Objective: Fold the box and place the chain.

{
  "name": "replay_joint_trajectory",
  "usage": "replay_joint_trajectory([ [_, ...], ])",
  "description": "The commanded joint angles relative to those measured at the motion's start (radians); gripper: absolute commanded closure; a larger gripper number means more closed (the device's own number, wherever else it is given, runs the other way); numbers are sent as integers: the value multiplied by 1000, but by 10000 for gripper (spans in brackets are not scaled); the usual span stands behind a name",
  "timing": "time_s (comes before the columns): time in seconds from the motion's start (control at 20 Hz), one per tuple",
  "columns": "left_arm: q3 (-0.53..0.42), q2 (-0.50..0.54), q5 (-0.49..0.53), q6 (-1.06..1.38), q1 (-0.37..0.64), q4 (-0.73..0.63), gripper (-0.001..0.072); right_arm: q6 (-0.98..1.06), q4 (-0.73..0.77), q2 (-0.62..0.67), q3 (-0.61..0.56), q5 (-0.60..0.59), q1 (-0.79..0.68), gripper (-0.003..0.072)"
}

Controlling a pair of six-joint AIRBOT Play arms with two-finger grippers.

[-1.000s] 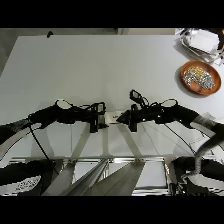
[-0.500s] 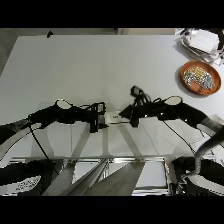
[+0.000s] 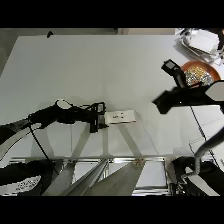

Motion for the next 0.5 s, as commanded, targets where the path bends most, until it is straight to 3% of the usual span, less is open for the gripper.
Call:
replay_joint_trajectory([
  [0.0, 0, 0, 0, 0, 0, 0, 501, 413, -514, 25, 12, 374, -155, 670],
  [0.15, 0, 0, 0, 0, 0, 0, 501, 442, -502, 25, 11, 472, -299, 669],
  [0.45, 0, 0, -16, -9, 0, 0, 501, 463, -414, 25, 11, 392, -377, 669],
])
